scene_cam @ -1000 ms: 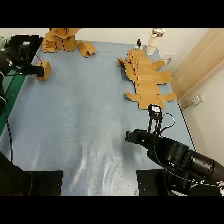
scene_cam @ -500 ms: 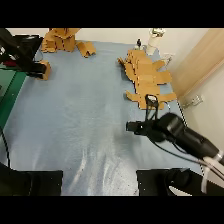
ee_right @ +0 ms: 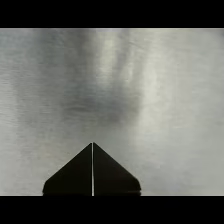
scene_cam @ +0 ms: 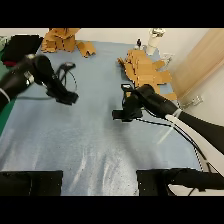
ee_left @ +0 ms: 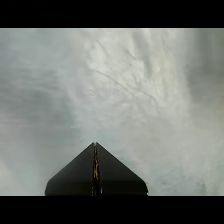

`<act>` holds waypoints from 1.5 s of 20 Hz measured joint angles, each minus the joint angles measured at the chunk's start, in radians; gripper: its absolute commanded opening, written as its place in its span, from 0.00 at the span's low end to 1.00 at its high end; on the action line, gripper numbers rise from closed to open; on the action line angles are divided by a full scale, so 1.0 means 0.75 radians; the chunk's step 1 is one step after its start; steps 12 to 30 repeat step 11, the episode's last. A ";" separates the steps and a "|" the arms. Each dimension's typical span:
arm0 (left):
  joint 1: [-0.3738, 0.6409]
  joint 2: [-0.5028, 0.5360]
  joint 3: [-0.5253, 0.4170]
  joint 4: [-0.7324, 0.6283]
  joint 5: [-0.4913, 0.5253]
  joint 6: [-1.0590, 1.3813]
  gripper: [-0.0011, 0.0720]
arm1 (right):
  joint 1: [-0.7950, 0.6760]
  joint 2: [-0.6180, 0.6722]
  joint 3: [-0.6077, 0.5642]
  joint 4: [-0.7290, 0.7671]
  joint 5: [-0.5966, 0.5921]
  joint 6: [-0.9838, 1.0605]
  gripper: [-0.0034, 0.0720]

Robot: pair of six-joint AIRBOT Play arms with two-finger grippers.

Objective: Fold the box.

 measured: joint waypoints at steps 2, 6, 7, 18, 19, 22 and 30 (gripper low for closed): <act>-0.072 0.058 -0.125 0.002 0.080 -0.044 0.03 | -0.003 -0.069 0.032 0.042 -0.020 -0.042 0.05; -0.160 0.108 -0.246 0.001 0.164 -0.090 0.03 | -0.003 -0.133 0.057 0.091 -0.034 -0.082 0.05; -0.167 0.112 -0.258 0.002 0.174 -0.098 0.03 | -0.003 -0.140 0.060 0.097 -0.039 -0.086 0.05; -0.184 0.123 -0.282 -0.003 0.198 -0.111 0.03 | -0.006 -0.151 0.065 0.109 -0.043 -0.096 0.05; -0.184 0.123 -0.282 -0.003 0.198 -0.111 0.03 | -0.006 -0.151 0.065 0.109 -0.043 -0.096 0.05; -0.184 0.123 -0.282 -0.003 0.198 -0.111 0.03 | -0.006 -0.151 0.065 0.109 -0.043 -0.096 0.05; -0.184 0.123 -0.282 -0.003 0.198 -0.111 0.03 | -0.006 -0.151 0.065 0.109 -0.043 -0.096 0.05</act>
